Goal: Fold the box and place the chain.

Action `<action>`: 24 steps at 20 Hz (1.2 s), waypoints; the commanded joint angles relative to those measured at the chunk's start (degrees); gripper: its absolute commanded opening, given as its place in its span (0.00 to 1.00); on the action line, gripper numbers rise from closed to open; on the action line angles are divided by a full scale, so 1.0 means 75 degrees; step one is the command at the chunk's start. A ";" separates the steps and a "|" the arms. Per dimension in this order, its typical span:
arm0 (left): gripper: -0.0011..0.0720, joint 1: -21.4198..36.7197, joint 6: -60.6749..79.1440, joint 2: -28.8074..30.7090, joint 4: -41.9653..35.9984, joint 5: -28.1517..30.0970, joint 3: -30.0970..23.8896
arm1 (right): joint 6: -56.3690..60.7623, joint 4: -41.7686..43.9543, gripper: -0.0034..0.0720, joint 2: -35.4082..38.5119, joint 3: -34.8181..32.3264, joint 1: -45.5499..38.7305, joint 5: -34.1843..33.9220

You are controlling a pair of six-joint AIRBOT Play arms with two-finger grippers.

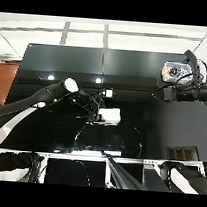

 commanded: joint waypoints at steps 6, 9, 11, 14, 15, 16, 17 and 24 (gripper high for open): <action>0.49 -0.0353 -0.2664 0.0122 0.2279 0.1343 0.0737 | 0.0009 -0.0003 0.07 0.0006 0.0003 -0.0003 -0.0391; 0.49 0.1172 -0.3593 0.0143 0.2970 0.1486 0.1609 | 0.0009 0.0000 0.07 0.0006 0.0003 -0.0003 -0.0577; 0.49 0.2620 -0.4135 0.0052 0.3080 0.2002 0.2069 | 0.0012 0.0000 0.07 0.0006 0.0003 -0.0003 -0.0755; 0.50 0.4747 -0.5263 -0.0530 0.3019 0.2664 0.2975 | 0.0012 0.0006 0.07 0.0006 0.0003 -0.0003 -0.1058; 0.50 0.5295 -0.5490 -0.0898 0.3022 0.2515 0.3439 | 0.0012 0.0006 0.07 0.0006 0.0003 -0.0003 -0.1148; 0.51 0.5773 -0.5520 -0.1367 0.3022 0.2206 0.4016 | 0.0012 0.0006 0.07 0.0006 0.0003 -0.0003 -0.1244; 0.52 0.6161 -0.5523 -0.1859 0.3028 0.1900 0.4613 | 0.0012 0.0006 0.07 0.0006 0.0003 -0.0003 -0.1335; 0.60 0.7169 -0.6551 -0.4077 0.3366 0.1075 0.6916 | 0.0073 0.0052 0.07 0.0000 0.0003 -0.0003 -0.1990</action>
